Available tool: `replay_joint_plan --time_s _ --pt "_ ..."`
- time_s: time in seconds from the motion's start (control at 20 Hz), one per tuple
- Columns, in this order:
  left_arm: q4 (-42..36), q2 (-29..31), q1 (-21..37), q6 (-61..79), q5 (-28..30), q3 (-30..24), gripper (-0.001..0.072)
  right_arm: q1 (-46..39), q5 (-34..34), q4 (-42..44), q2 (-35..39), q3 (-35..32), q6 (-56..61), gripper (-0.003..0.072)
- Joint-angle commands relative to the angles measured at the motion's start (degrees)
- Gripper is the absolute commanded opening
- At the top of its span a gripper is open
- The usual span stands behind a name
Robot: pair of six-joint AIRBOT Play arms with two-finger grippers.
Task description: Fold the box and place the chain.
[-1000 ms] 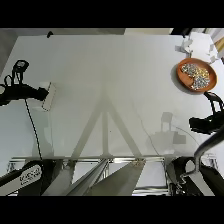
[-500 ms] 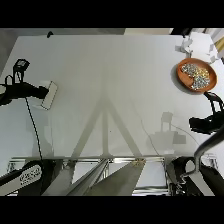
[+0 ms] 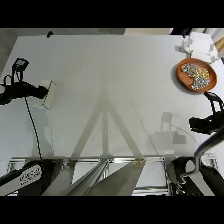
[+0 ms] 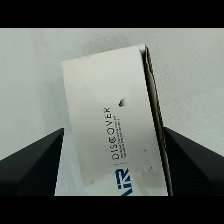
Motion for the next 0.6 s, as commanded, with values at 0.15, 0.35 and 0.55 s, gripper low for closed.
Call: replay_joint_plan --time_s 0.15,0.35,0.55 --pt "-0.92 -0.50 0.00 0.04 -0.11 0.04 0.0701 -0.04 0.02 0.00 -0.02 0.02 0.00 0.0015" --pt "-1.31 -1.11 0.02 0.22 0.13 0.04 0.0699 -0.04 0.02 0.00 -0.02 0.02 0.00 0.0015" --pt "-1.33 -3.82 0.00 0.22 1.49 0.04 0.0697 -0.04 0.02 0.00 -0.02 0.02 0.00 0.0015"
